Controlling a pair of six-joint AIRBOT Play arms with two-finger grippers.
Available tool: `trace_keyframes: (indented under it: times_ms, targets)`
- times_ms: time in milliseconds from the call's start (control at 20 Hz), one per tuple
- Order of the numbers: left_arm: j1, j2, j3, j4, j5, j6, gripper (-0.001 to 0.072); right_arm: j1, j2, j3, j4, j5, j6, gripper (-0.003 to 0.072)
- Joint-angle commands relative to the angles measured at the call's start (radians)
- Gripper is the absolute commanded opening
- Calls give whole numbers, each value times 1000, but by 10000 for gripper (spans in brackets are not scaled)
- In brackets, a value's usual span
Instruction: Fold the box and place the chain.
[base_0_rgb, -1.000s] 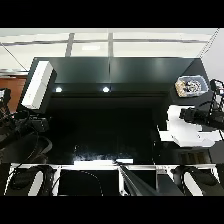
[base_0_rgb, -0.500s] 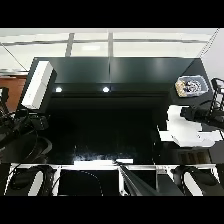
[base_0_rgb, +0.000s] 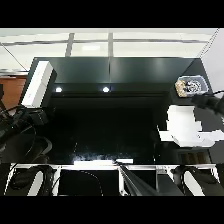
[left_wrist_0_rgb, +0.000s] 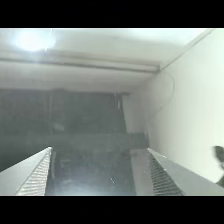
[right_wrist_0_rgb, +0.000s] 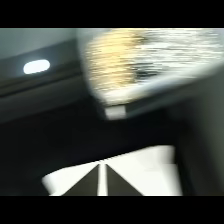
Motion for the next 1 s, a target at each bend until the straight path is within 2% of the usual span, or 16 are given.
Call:
trace_keyframes:
  times_ms: [0, 100, 300, 450, 600, 650, 850, 900, 950]
  targets:
    - [-26, -37, 0, -24, 36, 86, 716, -222, -218, 174, -149, 166, -11, 720]
    - [-53, -59, 0, -24, 39, 93, 716, -345, -377, 299, -147, 356, -102, 720]
    - [-83, -102, 0, -26, 39, 93, 716, -581, -604, 488, -22, 584, -162, 720]
    - [-87, -121, 0, -25, 38, 93, 714, -748, -742, 596, 205, 784, -401, 720]
    - [-87, -148, 0, -27, 29, 88, 713, -864, -844, 599, 457, 919, -528, 720]
    - [-87, -156, 0, -33, 26, 88, 714, -877, -876, 599, 474, 959, -546, 720]
    - [-87, -167, 0, -46, 36, 88, 714, -860, -922, 589, 476, 972, -617, 714]
    - [-87, -167, 0, -49, 35, 88, 713, -856, -922, 580, 476, 973, -637, 612]
    - [-87, -167, 0, -48, 34, 89, 714, -854, -922, 567, 476, 982, -644, 612]
